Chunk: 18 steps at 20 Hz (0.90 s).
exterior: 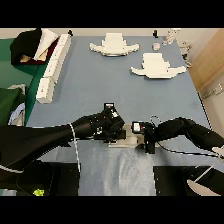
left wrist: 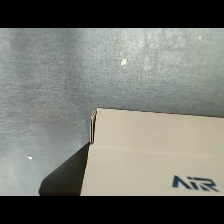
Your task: Fold the box.
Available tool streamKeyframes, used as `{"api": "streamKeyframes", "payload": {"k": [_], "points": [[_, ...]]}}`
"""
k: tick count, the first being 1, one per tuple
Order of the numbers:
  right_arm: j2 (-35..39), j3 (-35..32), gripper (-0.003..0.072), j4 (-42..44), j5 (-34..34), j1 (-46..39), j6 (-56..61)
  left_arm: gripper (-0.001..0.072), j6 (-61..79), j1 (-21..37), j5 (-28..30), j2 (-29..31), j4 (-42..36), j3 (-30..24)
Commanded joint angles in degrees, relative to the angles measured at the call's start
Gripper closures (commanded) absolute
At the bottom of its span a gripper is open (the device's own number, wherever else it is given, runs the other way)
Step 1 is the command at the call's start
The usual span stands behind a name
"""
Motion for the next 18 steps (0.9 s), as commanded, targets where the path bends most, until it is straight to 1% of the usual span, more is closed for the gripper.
{"api": "streamKeyframes", "payload": {"k": [1,2,3,4,7,9,10,12,13,14,15,16,18], "points": [[0.02,-0.02,0.0175,0.02,0.02,0.04,0.09,0.0687,-0.02,0.04,0.11,0.0,-0.11,0.04],[0.02,-0.02,0.0174,0.02,0.02,0.04,0.09,0.0398,-0.04,0.04,0.13,0.0,-0.11,0.04],[0.02,-0.02,0.0175,0.02,0.04,0.04,0.09,0.0094,-0.42,0.04,0.09,0.0,-0.04,0.04],[0.02,-0.02,0.0175,0.02,0.02,0.04,0.09,0.0053,-0.52,0.04,0.13,0.0,-0.07,0.04],[0.02,-0.02,0.0175,0.02,0.04,0.04,0.09,0.0053,-0.13,0.04,-0.72,0.59,-0.83,0.22],[0.02,-0.02,0.0175,0.02,0.04,0.04,0.09,0.0053,2.99,0.02,-5.49,3.37,-2.71,1.77],[0.02,-0.02,0.0175,0.02,0.02,0.04,0.09,0.0054,4.52,-0.35,-9.77,5.68,-3.13,2.95],[0.04,-0.02,0.0175,0.02,0.02,0.04,0.09,0.0055,5.29,-1.22,-17.49,11.06,-1.46,5.07],[0.02,-0.02,0.0175,0.02,0.04,0.04,0.09,0.0057,5.33,-1.6,-19.21,13.84,0.39,5.68],[0.02,-0.02,0.0175,0.02,0.04,0.04,0.09,0.0205,5.38,-2.05,-19.63,16.81,2.34,5.84],[0.02,-0.02,0.0175,0.02,0.04,0.04,0.09,0.0595,6.4,-2.43,-19.28,19.43,4.31,5.77],[0.02,-0.02,0.0175,0.02,0.04,0.04,0.09,0.0695,8.41,-2.78,-19.37,21.33,6.08,5.7],[0.04,-0.02,0.0175,0.02,0.04,0.04,0.09,0.0695,9.97,-2.69,-19.67,23.56,7.43,5.46]]}}
